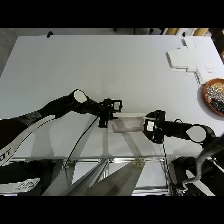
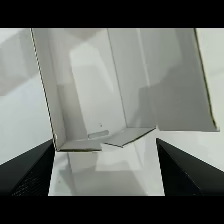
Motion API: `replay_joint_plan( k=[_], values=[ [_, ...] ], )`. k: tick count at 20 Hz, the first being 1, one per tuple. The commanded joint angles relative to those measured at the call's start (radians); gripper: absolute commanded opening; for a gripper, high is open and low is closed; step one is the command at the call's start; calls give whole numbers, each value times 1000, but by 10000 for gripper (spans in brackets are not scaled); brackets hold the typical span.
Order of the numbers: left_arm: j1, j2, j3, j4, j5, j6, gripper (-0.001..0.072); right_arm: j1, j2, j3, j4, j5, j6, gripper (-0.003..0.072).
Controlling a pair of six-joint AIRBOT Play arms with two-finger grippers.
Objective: Fold the box and place the chain.
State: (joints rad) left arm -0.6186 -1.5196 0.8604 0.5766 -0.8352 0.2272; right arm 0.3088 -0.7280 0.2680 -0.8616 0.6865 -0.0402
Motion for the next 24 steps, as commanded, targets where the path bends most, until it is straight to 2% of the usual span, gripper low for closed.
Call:
replay_joint_plan(
  k=[1,6,12,13,14,20,24],
  values=[
    [0,0,0,0,0,0,12,-83,-96,46,85,69,-104,682],
    [0,0,0,0,0,0,12,-103,-209,79,176,122,-212,682],
    [0,0,0,0,0,0,12,-154,-344,80,295,166,-447,679],
    [0,0,0,0,1,0,12,-176,-360,80,302,190,-511,645],
    [0,0,0,0,0,0,12,-193,-372,80,308,210,-549,643],
    [0,0,0,0,0,0,12,-210,-432,81,400,216,-597,642],
    [0,0,0,0,1,0,12,-210,-471,81,399,207,-597,635]
  ],
)
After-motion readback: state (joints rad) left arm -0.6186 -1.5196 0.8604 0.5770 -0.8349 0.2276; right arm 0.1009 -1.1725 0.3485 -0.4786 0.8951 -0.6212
